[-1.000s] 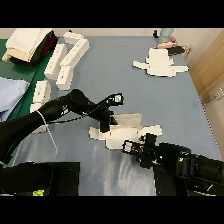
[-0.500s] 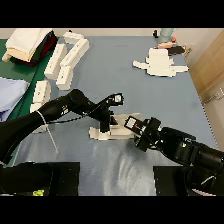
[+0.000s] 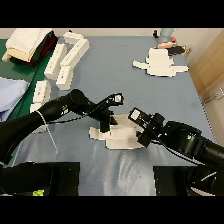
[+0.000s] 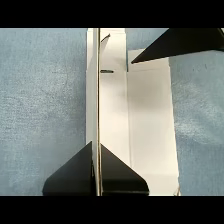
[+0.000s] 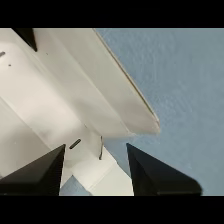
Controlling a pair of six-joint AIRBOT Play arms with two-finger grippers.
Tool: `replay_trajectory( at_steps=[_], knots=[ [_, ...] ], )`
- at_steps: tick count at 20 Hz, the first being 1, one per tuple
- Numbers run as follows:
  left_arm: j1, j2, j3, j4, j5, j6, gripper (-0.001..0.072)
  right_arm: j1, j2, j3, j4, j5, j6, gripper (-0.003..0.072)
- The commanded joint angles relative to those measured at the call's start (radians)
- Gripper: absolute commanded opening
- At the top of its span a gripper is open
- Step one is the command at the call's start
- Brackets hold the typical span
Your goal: Fold the box.
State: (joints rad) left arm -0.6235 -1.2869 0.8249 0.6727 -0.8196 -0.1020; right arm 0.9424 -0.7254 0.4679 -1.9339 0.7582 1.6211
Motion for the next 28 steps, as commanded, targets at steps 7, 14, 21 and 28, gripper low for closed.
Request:
replay_trajectory(
  at_steps=[7, 14, 21, 28],
  knots=[
    [0.000, 0.000, 0.001, 0.000, 0.000, 0.000, 0.0017, 0.048, 0.172, -0.195, 0.438, -0.014, -0.578, 0.0674],
    [0.000, 0.000, 0.001, 0.000, 0.000, 0.000, 0.0017, 0.046, 0.019, -0.181, 0.317, -0.150, -0.597, 0.0673],
    [0.000, 0.000, 0.001, 0.000, 0.000, 0.000, 0.0017, 0.046, 0.009, -0.124, 0.061, -0.119, -0.272, 0.0673],
    [0.000, 0.000, 0.001, 0.000, 0.000, 0.000, 0.0017, 0.026, 0.065, -0.114, 0.024, -0.106, -0.178, 0.0673]
  ],
)
